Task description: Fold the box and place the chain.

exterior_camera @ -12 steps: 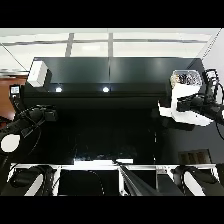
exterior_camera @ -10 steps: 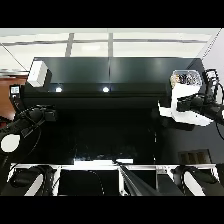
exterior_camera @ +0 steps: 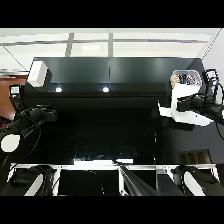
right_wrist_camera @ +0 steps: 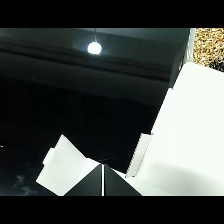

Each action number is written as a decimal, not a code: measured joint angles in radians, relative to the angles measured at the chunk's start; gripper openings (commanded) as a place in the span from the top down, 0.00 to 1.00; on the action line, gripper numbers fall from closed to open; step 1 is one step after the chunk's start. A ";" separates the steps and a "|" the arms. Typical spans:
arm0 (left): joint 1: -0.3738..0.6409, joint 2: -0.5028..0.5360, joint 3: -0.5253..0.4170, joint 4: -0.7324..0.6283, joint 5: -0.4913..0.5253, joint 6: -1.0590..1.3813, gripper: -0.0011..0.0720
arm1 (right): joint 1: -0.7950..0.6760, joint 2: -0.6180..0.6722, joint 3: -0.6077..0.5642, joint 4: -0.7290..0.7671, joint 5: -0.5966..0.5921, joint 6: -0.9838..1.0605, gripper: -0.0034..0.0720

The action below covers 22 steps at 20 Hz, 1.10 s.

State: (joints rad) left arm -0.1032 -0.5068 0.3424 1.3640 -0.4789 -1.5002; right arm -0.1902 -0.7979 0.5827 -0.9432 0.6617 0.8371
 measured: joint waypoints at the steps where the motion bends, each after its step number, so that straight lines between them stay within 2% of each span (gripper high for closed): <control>1: 0.000 0.000 0.000 0.000 0.000 0.000 0.95 | 0.000 0.000 0.000 0.000 0.000 0.000 0.94; 5: 0.000 0.000 0.000 -0.022 0.058 0.000 0.95 | 0.000 0.000 0.000 0.008 0.000 0.000 0.94; 8: -0.002 -0.008 0.000 -0.035 0.168 0.000 0.95 | 0.001 -0.002 -0.001 0.098 -0.018 0.000 0.94; 10: -0.004 -0.022 0.000 -0.048 0.265 0.000 0.95 | 0.002 -0.012 -0.002 0.180 -0.078 0.000 0.94; 11: -0.008 -0.033 0.000 -0.061 0.315 0.000 0.81 | 0.002 -0.022 -0.002 0.212 -0.109 0.000 0.92; 12: -0.017 -0.051 0.000 -0.081 0.370 0.000 0.23 | 0.002 -0.035 -0.002 0.244 -0.145 0.000 0.52; 13: -0.031 -0.072 0.001 -0.098 0.412 0.000 0.01 | 0.002 -0.054 -0.002 0.274 -0.178 0.000 0.00; 15: -0.077 -0.135 0.017 -0.114 0.471 0.001 0.01 | 0.002 -0.097 -0.002 0.315 -0.217 0.000 0.00; 17: -0.132 -0.203 0.061 -0.080 0.450 0.008 0.01 | -0.004 -0.134 0.004 0.328 -0.214 0.000 0.00; 20: -0.192 -0.294 0.163 0.000 0.266 0.011 0.01 | -0.063 -0.162 0.066 0.227 -0.159 0.073 0.00; 22: -0.210 -0.333 0.219 0.032 0.108 0.011 0.01 | -0.151 -0.174 0.140 0.047 -0.117 0.199 0.00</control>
State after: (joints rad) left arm -0.3130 -0.8402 0.5613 1.3964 -0.3714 -1.4895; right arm -0.3408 -0.9722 0.7231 -0.8963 0.5442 1.0363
